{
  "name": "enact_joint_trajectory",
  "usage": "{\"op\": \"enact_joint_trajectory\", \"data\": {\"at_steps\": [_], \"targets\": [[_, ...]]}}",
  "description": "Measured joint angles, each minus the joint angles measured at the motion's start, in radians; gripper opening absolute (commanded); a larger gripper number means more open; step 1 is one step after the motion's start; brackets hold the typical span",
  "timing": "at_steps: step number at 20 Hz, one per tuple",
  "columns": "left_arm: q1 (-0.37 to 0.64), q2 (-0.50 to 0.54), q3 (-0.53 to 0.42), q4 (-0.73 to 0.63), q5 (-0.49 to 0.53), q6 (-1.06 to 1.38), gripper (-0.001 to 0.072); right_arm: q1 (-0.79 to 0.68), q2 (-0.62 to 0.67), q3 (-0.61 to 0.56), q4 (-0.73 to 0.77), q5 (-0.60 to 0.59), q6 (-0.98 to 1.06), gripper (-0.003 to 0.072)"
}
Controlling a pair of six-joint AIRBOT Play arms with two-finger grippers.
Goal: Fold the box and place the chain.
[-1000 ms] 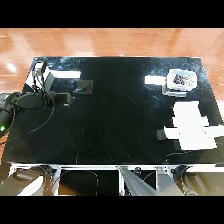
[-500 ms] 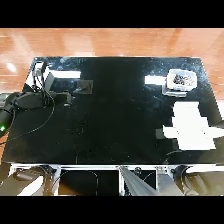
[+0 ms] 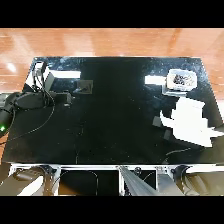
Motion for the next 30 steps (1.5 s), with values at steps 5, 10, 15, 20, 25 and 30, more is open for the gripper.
{"op": "enact_joint_trajectory", "data": {"at_steps": [5, 10, 15, 20, 25, 30], "targets": [[0.0, 0.0, 0.0, -0.011, 0.006, -0.003, 0.0625, 0.114, 0.078, -0.013, 0.113, -0.001, -0.03, 0.0019], [0.0, 0.0, 0.0, -0.016, 0.023, -0.014, 0.0625, 0.326, 0.233, -0.125, 0.178, -0.024, -0.024, 0.0027], [0.0, 0.0, 0.0, -0.056, 0.03, -0.018, 0.0625, 0.57, 0.426, -0.286, 0.235, -0.074, 0.042, 0.0028], [-0.005, 0.0, 0.0, -0.089, 0.043, -0.018, 0.0624, 0.808, 0.695, -0.511, 0.293, -0.307, 0.132, 0.0028], [-0.016, -0.006, -0.001, -0.105, 0.04, -0.018, 0.0621, 1.021, 0.824, -0.668, 0.323, -0.565, 0.209, 0.0028], [-0.074, -0.012, -0.002, -0.116, 0.066, -0.018, 0.0621, 1.254, 0.851, -0.75, 0.296, -0.764, 0.225, 0.0027]]}}
